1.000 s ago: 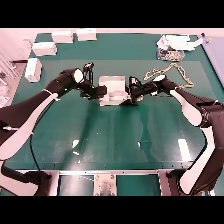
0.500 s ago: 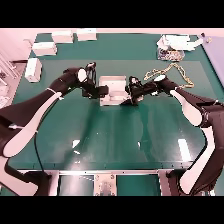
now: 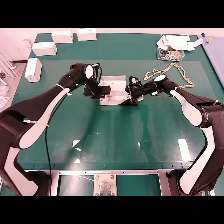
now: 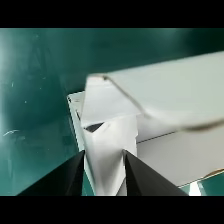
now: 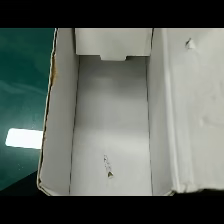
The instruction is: Fold the box and place the chain.
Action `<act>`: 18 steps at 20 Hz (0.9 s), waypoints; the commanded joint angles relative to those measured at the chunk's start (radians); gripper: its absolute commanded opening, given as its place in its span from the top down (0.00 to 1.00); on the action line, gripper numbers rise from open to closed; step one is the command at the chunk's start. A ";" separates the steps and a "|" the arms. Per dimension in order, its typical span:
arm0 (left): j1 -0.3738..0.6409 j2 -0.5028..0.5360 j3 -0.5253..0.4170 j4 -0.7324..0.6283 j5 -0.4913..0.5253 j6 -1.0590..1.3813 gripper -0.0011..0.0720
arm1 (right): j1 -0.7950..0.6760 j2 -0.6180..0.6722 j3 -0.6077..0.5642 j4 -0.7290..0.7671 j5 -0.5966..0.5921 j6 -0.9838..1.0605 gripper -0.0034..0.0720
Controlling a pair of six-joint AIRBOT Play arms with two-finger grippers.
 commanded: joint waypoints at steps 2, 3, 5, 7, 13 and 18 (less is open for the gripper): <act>-0.007 -0.041 0.051 0.034 -0.043 -0.028 0.58 | 0.001 0.000 0.000 0.001 0.000 0.000 0.19; -0.010 -0.046 0.059 0.042 -0.047 -0.033 0.58 | 0.001 0.000 0.000 0.001 0.000 0.000 0.19; -0.009 -0.055 0.073 0.052 -0.056 -0.044 0.58 | 0.001 0.000 0.000 0.001 0.000 0.000 0.19; -0.010 -0.072 0.098 0.062 -0.082 -0.052 0.58 | 0.001 0.000 0.000 0.001 0.000 0.000 0.19; -0.029 -0.134 0.189 0.107 -0.156 -0.077 0.58 | 0.001 0.000 0.000 0.001 0.000 0.000 0.19; -0.029 -0.143 0.197 0.130 -0.182 -0.100 0.58 | 0.001 0.000 0.000 0.001 0.000 0.000 0.19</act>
